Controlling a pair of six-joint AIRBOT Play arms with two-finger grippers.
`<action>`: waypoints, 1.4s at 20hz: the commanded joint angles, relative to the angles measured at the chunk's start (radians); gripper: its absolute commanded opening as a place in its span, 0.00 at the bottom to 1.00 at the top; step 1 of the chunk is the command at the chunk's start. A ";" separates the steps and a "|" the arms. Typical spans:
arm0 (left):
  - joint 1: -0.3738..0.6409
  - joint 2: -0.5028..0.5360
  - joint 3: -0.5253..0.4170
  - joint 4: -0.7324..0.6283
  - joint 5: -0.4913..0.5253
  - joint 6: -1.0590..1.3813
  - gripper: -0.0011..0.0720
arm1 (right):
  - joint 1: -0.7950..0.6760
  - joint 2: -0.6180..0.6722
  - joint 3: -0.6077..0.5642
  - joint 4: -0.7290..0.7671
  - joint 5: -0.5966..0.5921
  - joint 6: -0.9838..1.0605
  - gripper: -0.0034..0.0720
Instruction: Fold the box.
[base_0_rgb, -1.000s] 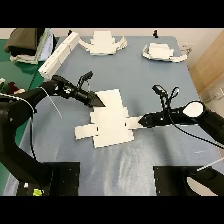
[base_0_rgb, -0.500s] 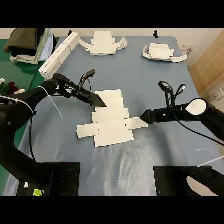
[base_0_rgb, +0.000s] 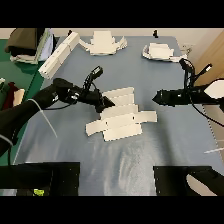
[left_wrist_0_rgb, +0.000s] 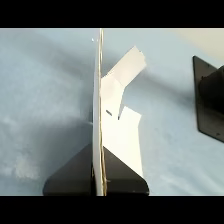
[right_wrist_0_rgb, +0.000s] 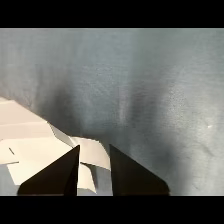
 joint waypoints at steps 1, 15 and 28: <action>-0.031 0.104 -0.164 -0.188 0.114 0.380 0.03 | -0.006 0.000 0.017 -0.006 -0.017 0.027 0.39; -0.160 0.030 -0.232 -0.158 0.226 0.571 0.03 | 0.033 -0.016 0.011 -0.011 -0.068 0.026 0.31; -0.145 0.030 -0.231 -0.066 0.234 0.461 0.03 | 0.034 -0.015 0.011 -0.003 0.019 0.026 0.05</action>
